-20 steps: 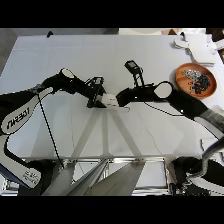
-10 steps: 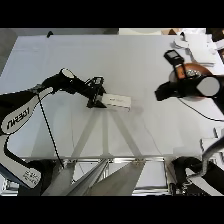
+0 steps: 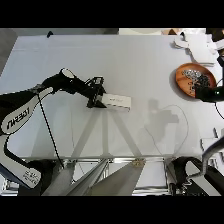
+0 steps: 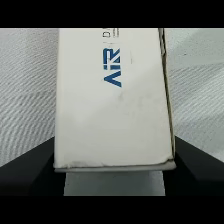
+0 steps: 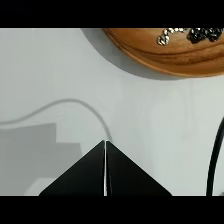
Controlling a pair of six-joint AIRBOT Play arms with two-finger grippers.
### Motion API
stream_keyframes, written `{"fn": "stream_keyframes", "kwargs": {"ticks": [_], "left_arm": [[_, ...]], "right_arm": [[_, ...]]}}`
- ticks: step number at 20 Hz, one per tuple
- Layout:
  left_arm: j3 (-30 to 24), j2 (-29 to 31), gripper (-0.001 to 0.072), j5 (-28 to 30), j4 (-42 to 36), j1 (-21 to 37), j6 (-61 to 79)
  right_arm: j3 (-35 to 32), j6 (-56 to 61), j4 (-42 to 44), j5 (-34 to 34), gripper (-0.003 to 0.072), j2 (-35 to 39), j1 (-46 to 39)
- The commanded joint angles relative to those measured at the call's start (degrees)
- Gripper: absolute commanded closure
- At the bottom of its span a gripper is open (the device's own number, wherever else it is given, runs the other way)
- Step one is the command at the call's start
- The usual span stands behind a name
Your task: Fold the box and place the chain.
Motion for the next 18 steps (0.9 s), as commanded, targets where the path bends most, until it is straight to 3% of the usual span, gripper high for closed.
{"fn": "stream_keyframes", "kwargs": {"ticks": [1, 9, 10, 12, 15, 18], "left_arm": [[0.0, 0.0, 0.0238, 0.0, 0.0, 0.0, 0.0], [0.0, 0.0, 0.0246, 0.0, -0.1, -0.2, 0.0], [0.0, 0.0, 0.0349, 0.0, -0.1, -0.2, 0.0], [0.0, 0.3, 0.0697, 0.0, -0.1, -0.2, -1.3], [0.0, 2.7, 0.0700, -1.5, 0.5, -0.2, -8.1], [0.0, 9.2, 0.0704, -1.7, 6.0, -0.1, -16.6]], "right_arm": [[0.0, 0.1, 0.1, 1.8, 0.0673, 0.0, -2.5], [0.0, 0.2, 3.5, -2.8, 0.0673, 0.0, -2.5], [0.0, 0.2, 4.2, -3.5, 0.0673, 0.0, -2.5], [0.0, 0.2, 5.0, -4.5, 0.0673, -0.1, -2.5], [0.0, 0.2, 5.1, -4.7, 0.0673, -0.1, -2.5], [0.0, 0.2, 5.9, -4.6, 0.0673, -0.1, -2.5]]}}
